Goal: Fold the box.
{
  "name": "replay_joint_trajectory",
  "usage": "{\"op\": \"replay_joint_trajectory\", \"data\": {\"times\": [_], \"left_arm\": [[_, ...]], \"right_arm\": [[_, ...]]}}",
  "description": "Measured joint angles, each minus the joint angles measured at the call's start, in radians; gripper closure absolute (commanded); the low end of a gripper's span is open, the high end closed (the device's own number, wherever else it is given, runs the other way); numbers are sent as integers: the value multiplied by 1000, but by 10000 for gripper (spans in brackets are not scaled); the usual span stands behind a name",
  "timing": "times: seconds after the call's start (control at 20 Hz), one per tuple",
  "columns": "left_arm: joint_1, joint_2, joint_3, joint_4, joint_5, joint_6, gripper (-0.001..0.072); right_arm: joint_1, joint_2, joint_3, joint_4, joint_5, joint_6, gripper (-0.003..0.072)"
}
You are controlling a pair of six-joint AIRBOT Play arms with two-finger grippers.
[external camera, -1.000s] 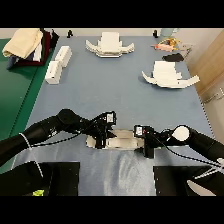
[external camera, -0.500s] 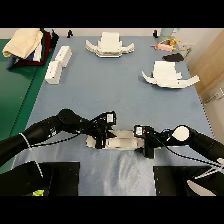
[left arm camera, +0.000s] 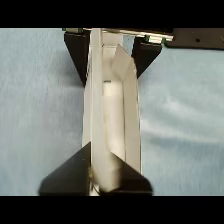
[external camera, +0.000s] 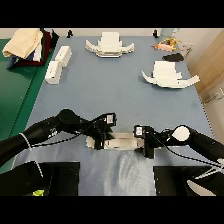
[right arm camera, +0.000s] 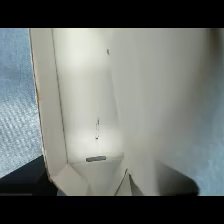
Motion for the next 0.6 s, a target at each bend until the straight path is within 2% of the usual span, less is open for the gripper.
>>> {"op": "replay_joint_trajectory", "data": {"times": [0.2,0.35,0.4,0.45,0.5,0.6], "left_arm": [[0,21,6,23,21,-145,170],[0,102,8,189,-5,-405,171],[0,141,8,268,-31,-518,215],[0,187,9,351,-53,-654,438],[0,231,9,426,-79,-780,698],[0,314,9,525,-148,-1008,697]], "right_arm": [[0,0,0,0,0,0,178],[0,0,0,0,0,0,178],[0,0,0,0,0,0,178],[0,0,0,0,0,0,178],[0,0,0,0,0,0,178],[0,0,0,0,0,0,178]]}}
